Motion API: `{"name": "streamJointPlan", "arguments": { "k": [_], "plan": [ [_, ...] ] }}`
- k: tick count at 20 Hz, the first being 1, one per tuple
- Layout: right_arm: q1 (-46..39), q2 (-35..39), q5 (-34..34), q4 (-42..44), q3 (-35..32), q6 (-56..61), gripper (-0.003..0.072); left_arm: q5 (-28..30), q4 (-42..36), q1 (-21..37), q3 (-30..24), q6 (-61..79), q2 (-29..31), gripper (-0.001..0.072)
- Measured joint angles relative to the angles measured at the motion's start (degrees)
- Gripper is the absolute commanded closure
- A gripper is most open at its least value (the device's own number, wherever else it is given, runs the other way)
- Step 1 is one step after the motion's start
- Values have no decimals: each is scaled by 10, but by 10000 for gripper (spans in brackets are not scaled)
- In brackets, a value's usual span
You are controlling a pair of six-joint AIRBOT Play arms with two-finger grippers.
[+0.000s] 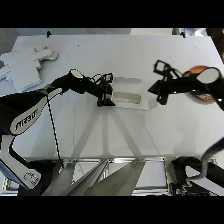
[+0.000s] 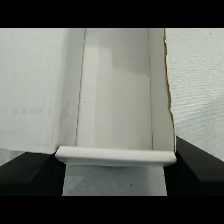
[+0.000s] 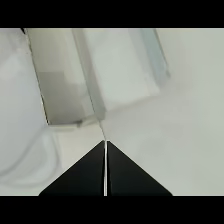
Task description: Fold the box and place the chain.
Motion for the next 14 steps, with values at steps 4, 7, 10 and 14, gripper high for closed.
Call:
{"name": "streamJointPlan", "arguments": {
  "k": [4, 7, 10, 14],
  "plan": [
    [-67, 13, 25, -72, -4, 141, 680, 0, 0, 0, 0, 0, 0, 143],
    [-106, 16, 17, -107, -27, 225, 681, 0, 0, 0, 0, 0, 0, 143],
    [-122, 6, 2, -112, -59, 272, 681, 0, 0, 0, 0, 0, 0, 143],
    [-120, -40, -23, -56, -84, 304, 681, 0, 0, 0, 0, 0, 0, 143]
  ]
}}
